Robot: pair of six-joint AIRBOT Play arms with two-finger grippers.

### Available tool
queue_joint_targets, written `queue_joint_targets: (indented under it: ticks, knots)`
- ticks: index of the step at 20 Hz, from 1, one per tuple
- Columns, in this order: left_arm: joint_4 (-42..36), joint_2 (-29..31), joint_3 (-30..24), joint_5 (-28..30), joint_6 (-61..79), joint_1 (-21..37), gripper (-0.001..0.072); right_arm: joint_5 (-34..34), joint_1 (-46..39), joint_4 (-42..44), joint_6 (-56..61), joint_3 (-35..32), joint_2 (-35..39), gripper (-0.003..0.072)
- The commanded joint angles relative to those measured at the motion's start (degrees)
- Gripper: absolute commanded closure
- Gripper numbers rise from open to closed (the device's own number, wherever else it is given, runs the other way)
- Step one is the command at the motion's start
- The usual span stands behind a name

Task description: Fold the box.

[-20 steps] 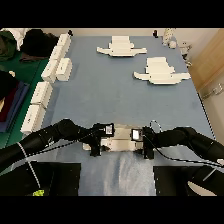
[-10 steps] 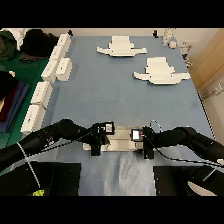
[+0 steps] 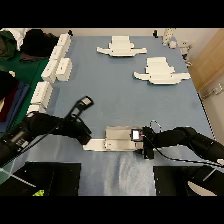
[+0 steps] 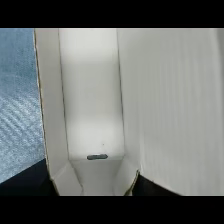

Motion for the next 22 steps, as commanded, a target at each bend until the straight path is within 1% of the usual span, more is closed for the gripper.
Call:
queue_joint_targets:
  ticks: [1,3,4,6,7,9,13,15,18,20,22]
  knots:
    - [5.2,4.2,0.3,-12.4,-18.3,11.7,0.0695,0.0,0.0,0.0,0.1,0.0,0.0,0.0175]
    - [1.9,3.1,-2.1,-12.5,-17.6,18.6,0.0695,0.0,0.0,0.0,0.1,0.0,0.0,0.0175]
    - [-1.3,2.0,-3.8,-12.2,-15.4,21.6,0.0696,0.0,0.0,0.0,0.1,0.0,0.0,0.0175]
    - [-6.9,-0.9,-7.1,-11.9,-10.8,25.5,0.0696,0.0,0.0,0.0,0.1,0.0,0.0,0.0175]
    - [-8.3,-2.2,-8.5,-11.4,-9.5,26.4,0.0696,0.0,0.0,0.0,0.0,0.0,0.0,0.0175]
    - [-11.1,-4.8,-10.6,-10.1,-6.7,26.4,0.0696,0.0,0.0,0.0,0.0,0.0,0.0,0.0175]
    - [-22.6,-9.1,-13.7,-7.4,1.0,26.4,0.0696,0.0,0.0,0.0,0.1,0.0,0.0,0.0175]
    - [-24.7,-9.9,-14.9,-6.5,2.6,26.4,0.0696,0.0,0.0,0.0,0.0,0.0,0.0,0.0175]
    - [-25.7,-9.9,-16.9,-5.8,2.9,26.2,0.0696,0.0,0.0,0.0,0.1,0.0,0.0,0.0175]
    - [-29.4,-9.9,-17.8,-4.0,4.5,24.2,0.0697,0.0,0.0,0.0,0.0,0.0,0.0,0.0175]
    - [-32.8,-9.9,-17.9,-0.8,4.9,20.2,0.0696,0.0,0.0,0.0,0.0,0.0,0.0,0.0175]
